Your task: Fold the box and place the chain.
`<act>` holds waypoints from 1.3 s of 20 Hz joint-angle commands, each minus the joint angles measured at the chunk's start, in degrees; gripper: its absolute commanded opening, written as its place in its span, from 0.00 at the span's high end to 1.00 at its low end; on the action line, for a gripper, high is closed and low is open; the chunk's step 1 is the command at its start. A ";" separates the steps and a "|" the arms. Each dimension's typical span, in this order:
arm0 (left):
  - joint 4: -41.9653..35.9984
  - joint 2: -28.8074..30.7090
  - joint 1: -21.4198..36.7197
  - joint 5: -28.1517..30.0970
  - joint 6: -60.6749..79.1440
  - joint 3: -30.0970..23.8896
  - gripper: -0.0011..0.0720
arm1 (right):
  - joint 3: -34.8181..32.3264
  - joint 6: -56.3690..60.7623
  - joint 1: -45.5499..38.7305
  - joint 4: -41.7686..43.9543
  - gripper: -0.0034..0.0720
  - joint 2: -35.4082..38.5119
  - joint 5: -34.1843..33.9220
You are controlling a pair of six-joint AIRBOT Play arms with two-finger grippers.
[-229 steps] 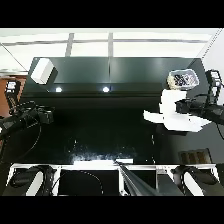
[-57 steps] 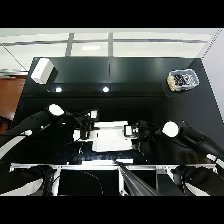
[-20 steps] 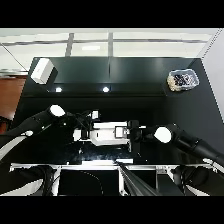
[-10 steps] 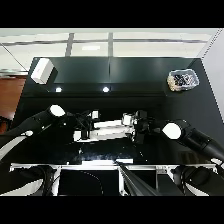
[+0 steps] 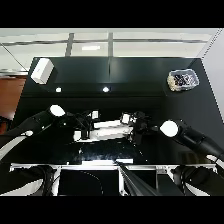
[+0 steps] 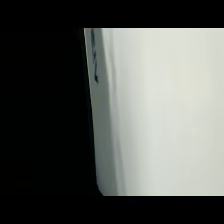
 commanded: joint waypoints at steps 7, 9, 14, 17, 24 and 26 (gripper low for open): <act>0.00 -0.02 -0.02 0.00 0.00 0.02 0.95 | 0.00 -16.96 -7.72 14.08 0.03 -2.99 11.65; 0.00 -0.02 -0.02 0.00 -0.02 0.02 0.95 | 0.00 -21.66 -7.39 15.30 0.03 -4.31 11.65; 0.00 -0.02 -0.02 0.00 0.00 0.02 0.95 | 0.00 -29.18 -7.43 21.94 0.03 -7.54 11.47; 0.00 -0.02 -0.02 0.00 -0.02 0.02 0.95 | 0.00 -29.73 -7.41 21.64 0.03 -7.67 11.67; 0.00 -0.02 -0.02 0.00 0.00 0.02 0.95 | 0.00 -30.16 -7.41 20.28 0.03 -9.99 11.61; 0.00 -0.02 -0.02 0.00 0.00 0.02 0.95 | 0.00 -30.01 -7.41 20.24 0.03 -10.62 11.61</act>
